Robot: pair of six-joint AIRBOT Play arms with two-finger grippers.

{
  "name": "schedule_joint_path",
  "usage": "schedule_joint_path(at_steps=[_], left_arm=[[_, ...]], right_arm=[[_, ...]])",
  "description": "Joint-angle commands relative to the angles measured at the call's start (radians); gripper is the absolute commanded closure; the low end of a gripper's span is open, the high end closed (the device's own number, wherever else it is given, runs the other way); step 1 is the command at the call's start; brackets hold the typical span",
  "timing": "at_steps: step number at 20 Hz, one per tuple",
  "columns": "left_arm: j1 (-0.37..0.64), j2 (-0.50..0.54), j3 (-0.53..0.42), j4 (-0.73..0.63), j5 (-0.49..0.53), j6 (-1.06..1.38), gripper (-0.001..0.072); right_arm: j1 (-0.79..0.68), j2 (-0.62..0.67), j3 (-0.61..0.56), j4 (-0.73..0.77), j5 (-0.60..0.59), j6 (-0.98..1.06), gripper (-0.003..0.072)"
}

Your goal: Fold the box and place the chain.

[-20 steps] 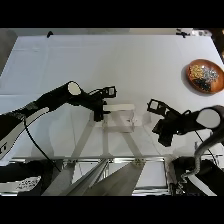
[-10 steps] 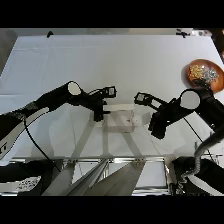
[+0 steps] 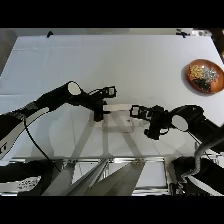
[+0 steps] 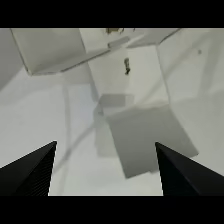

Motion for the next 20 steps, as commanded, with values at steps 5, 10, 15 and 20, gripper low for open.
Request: schedule_joint_path(at_steps=[5,10,15,20], left_arm=[[-0.001,0.001,0.000,0.000,0.000,0.000,0.0694],[-0.001,0.001,0.000,0.000,0.000,0.000,0.0694],[-0.001,0.001,0.000,0.000,0.000,0.000,0.0694],[-0.001,0.001,0.000,0.000,0.000,0.000,0.0694]], right_arm=[[0.022,-0.068,-0.035,0.193,-0.144,-0.071,-0.0028],[0.068,-0.064,-0.037,0.146,-0.122,-0.184,-0.0025],[0.068,-0.077,-0.038,0.237,-0.201,-0.118,-0.0017],[0.068,-0.077,-0.038,0.237,-0.235,-0.120,-0.0016]])
